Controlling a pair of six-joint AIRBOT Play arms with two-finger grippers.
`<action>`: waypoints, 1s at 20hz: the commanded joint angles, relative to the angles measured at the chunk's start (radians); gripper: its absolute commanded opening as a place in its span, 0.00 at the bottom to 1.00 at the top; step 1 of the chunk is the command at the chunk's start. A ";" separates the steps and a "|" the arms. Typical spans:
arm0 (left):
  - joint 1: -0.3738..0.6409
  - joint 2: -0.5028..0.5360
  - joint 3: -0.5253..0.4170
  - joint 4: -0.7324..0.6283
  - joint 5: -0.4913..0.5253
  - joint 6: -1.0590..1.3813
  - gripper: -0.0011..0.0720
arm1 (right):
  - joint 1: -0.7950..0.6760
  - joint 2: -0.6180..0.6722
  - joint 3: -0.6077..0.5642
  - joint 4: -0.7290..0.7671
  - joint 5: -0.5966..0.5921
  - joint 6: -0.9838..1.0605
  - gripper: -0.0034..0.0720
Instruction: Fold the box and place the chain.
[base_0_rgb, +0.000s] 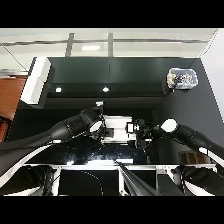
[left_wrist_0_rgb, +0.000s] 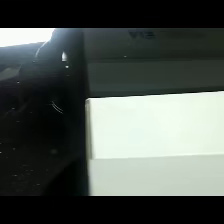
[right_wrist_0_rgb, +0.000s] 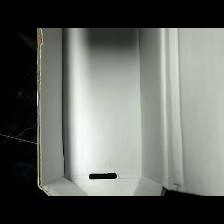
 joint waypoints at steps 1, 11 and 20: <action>0.000 0.000 0.001 -0.008 0.018 0.014 0.05 | 0.001 0.000 0.000 -0.001 -0.001 -0.002 0.70; 0.017 0.000 0.001 -0.008 0.011 0.011 0.54 | 0.001 0.000 0.000 -0.001 -0.001 -0.002 0.70; 0.034 0.000 0.001 -0.009 0.047 0.016 0.05 | 0.001 0.000 0.000 -0.001 -0.001 -0.002 0.70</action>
